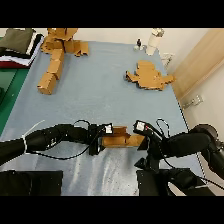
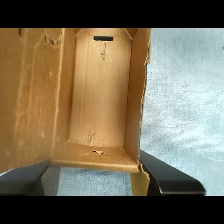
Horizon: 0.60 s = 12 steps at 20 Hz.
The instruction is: Fold the box.
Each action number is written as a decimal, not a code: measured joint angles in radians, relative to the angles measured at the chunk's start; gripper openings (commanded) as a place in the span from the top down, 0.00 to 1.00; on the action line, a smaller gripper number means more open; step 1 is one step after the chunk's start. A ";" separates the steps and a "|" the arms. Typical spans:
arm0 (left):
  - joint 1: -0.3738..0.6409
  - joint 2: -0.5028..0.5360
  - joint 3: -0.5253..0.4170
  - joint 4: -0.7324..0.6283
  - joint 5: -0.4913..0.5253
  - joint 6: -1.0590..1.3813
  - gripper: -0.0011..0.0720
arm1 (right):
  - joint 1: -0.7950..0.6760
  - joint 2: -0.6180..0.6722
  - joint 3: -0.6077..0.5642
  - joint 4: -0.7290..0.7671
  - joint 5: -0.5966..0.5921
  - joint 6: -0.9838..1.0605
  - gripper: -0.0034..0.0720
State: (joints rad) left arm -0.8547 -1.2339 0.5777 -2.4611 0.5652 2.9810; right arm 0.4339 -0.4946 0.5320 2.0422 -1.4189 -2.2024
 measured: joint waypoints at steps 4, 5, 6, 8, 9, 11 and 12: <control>0.000 0.000 0.000 0.001 0.003 -0.004 0.41 | 0.000 0.011 0.000 0.062 -0.026 0.353 0.00; 0.000 0.004 0.000 0.010 0.015 -0.017 0.41 | 0.000 0.012 0.000 0.070 -0.025 0.436 0.00; 0.000 0.011 0.000 0.029 0.039 -0.032 0.41 | 0.000 0.013 0.000 0.075 -0.018 0.518 0.00; 0.002 0.034 0.000 0.090 0.096 -0.075 0.41 | 0.000 0.014 0.000 0.083 0.005 0.642 0.00; 0.003 0.049 -0.001 0.122 0.122 -0.099 0.41 | 0.000 0.014 0.000 0.086 0.028 0.687 0.00; 0.005 0.082 0.000 0.175 0.149 -0.144 0.41 | 0.000 0.014 0.000 0.090 0.084 0.743 0.00; 0.010 0.098 0.000 0.195 0.162 -0.161 0.41 | 0.000 0.014 0.000 0.090 0.111 0.763 0.00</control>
State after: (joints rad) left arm -0.8444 -1.1355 0.5777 -2.2662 0.7269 2.8204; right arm 0.4339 -0.4801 0.5320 2.1323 -1.3075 -1.4391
